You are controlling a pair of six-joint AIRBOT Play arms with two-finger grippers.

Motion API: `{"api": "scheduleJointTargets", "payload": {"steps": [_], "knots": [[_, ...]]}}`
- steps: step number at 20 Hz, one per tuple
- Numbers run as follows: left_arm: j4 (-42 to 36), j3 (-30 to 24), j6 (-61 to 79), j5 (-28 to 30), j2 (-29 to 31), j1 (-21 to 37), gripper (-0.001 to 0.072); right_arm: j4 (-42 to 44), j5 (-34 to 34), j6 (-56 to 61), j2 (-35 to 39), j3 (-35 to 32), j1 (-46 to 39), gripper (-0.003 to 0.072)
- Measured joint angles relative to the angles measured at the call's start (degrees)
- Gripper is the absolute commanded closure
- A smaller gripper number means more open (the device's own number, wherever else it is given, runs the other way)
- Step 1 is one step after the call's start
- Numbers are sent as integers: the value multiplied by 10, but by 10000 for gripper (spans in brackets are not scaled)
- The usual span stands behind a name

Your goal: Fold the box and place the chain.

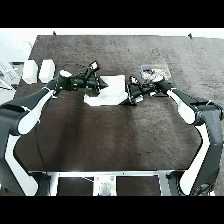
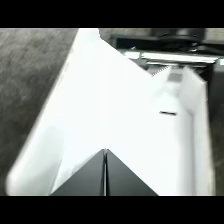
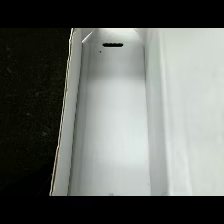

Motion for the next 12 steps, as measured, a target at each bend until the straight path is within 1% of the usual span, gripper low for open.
{"api": "scheduleJointTargets", "payload": {"steps": [2,5,9,12], "knots": [[9,1,-6,20,-3,-2,695,0,0,0,0,0,0,107],[17,2,-12,33,-5,-4,695,0,0,0,0,0,0,106],[38,2,-26,33,-6,-4,695,0,0,0,0,0,0,106],[58,2,-37,22,-6,-4,694,0,0,0,0,0,0,106]]}}
